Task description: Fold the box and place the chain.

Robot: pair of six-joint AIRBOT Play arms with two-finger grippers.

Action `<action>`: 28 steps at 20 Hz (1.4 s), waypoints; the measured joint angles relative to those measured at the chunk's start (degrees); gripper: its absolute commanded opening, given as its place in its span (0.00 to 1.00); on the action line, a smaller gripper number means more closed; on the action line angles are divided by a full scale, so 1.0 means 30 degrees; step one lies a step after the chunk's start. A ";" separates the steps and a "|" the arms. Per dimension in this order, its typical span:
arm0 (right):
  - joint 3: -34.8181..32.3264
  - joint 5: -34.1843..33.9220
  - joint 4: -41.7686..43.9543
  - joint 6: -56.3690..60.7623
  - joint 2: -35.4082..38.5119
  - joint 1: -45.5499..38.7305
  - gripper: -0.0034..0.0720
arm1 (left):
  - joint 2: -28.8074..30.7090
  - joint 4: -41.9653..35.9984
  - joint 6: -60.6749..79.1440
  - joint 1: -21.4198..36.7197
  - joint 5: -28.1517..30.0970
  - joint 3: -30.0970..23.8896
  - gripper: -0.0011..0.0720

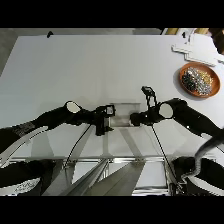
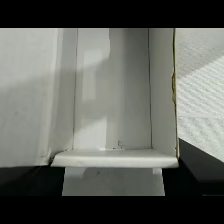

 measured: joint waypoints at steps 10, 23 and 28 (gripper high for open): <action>0.2288 0.1319 -0.3446 0.4379 -0.2193 0.1967 0.37 | 0.0000 0.0007 0.0022 0.0007 0.0000 0.0000 0.36; 0.2419 0.2259 -0.3672 0.5268 -0.2477 0.2259 0.31 | 0.0007 0.0029 0.0036 0.0007 -0.0036 0.0000 0.36; 0.2455 0.2404 -0.3796 0.5661 -0.2477 0.2251 0.42 | 0.0000 -0.0015 -0.0022 0.0000 -0.0022 0.0000 0.36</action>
